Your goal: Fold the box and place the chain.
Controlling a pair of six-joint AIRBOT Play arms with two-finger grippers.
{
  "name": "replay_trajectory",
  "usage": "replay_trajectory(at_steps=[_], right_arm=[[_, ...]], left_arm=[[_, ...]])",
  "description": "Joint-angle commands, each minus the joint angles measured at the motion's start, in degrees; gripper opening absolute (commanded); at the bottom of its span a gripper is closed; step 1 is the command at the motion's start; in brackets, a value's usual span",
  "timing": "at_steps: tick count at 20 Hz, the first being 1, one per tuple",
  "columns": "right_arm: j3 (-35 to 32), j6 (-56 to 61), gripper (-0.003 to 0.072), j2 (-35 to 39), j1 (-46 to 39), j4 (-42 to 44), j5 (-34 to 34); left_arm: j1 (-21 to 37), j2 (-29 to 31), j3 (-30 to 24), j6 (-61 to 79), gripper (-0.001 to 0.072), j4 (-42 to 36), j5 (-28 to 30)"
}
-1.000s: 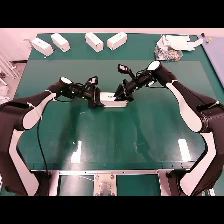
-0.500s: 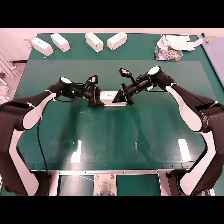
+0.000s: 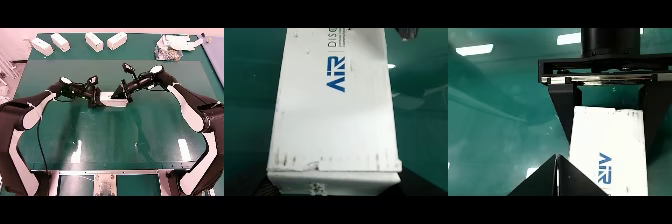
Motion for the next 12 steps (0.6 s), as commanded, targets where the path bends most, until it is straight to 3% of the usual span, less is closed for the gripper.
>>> replay_trajectory(at_steps=[1,7,12], right_arm=[[-2.05,-0.26,0.001,0.13,0.04,-1.86,-3.43],[-3.54,0.63,0.001,0.11,0.26,-5.18,-10.54],[-4.79,4.5,0.0009,-0.07,2.75,-12.72,-10.32]], left_arm=[[0.0,0.02,0.0,-0.02,0.0369,0.0,0.02],[-0.02,0.02,0.0,0.0,0.0368,0.0,0.04],[-0.02,0.02,0.02,0.0,0.0369,0.0,0.04]])
